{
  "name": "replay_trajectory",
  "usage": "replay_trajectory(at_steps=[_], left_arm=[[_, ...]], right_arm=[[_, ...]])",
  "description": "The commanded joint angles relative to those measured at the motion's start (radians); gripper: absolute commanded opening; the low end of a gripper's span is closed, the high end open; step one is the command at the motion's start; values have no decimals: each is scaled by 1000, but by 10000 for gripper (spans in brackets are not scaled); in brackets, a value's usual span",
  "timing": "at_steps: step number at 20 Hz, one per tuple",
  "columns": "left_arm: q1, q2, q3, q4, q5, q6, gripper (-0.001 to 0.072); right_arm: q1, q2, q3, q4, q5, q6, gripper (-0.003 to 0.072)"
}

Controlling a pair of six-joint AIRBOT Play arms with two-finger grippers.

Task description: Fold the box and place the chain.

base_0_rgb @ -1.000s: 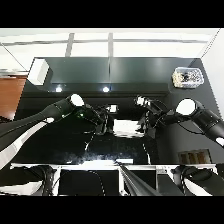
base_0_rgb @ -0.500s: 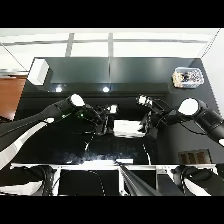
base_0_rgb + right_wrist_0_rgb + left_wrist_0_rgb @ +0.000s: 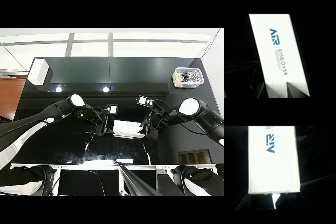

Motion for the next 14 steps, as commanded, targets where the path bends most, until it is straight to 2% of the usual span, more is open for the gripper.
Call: replay_trajectory(at_steps=[1, 6, 9, 10, 11, 12, 14], left_arm=[[0, 0, 0, -2, 3, 0, 481], [0, 0, 0, -2, 3, 0, 481], [0, 0, 0, -2, 3, 0, 480], [0, 0, 0, -2, 3, 0, 481], [0, 0, 0, -2, 3, 0, 481], [0, 0, 0, -2, 3, 0, 481], [0, 0, 0, -2, 3, 0, 481]], right_arm=[[-4, 3, 10, 4, 3, 3, 313], [-40, 53, 42, 5, 57, 49, 314], [-93, 98, 43, 5, 112, 219, 311], [-124, 100, 35, 6, 130, 351, 130], [-152, 100, 6, 27, 134, 449, 13], [-175, 100, -31, 99, 140, 459, 13], [-202, 100, -111, 358, 118, 426, 13]])
